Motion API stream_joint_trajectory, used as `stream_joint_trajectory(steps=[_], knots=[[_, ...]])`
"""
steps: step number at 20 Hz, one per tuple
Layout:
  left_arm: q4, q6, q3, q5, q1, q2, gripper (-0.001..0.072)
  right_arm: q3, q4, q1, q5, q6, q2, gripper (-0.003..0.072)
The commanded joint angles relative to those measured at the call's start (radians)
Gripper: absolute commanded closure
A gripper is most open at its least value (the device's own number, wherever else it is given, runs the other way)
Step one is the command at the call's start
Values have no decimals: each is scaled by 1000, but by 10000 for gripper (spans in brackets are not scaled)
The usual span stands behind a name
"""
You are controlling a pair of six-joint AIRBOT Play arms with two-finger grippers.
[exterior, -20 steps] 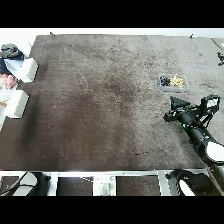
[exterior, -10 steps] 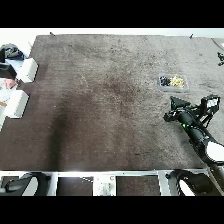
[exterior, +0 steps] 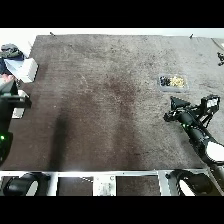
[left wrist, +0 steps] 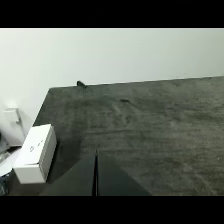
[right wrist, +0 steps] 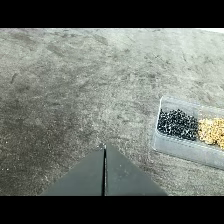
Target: Fold the box and place the chain.
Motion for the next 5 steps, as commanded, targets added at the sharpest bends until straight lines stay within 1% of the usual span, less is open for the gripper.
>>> stream_joint_trajectory(steps=[1, 5], knots=[[5, -6, -116, 27, -12, 109, 703, 0, 0, 0, 0, 0, 1, 694], [5, -6, -119, 22, -12, 104, 699, 0, 0, 0, 1, 0, 1, 694]])
